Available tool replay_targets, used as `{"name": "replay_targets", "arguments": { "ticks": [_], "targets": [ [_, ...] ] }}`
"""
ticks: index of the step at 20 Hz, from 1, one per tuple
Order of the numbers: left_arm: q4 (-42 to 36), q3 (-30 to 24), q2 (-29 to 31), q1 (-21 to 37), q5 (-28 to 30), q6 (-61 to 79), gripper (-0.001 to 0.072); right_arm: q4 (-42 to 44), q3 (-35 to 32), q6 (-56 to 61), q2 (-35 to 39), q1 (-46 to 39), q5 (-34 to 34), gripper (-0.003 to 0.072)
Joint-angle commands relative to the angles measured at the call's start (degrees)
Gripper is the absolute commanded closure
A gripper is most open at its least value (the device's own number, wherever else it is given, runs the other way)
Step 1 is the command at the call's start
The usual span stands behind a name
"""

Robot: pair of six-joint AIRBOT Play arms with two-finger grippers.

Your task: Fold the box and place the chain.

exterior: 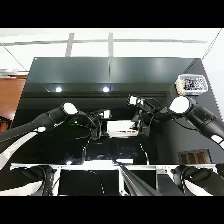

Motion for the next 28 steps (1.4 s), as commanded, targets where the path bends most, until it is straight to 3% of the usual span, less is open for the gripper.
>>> {"name": "replay_targets", "arguments": {
  "ticks": [1,28],
  "targets": [
    [0.0,0.0,0.0,0.0,0.0,0.0,0.0306,0.0,-0.8,0.0,0.0,0.0,0.0,0.0376],
    [0.0,0.0,0.0,0.0,0.0,0.0,0.0306,1.7,-2.1,0.0,-0.1,0.0,-0.2,0.0376]
  ]
}}
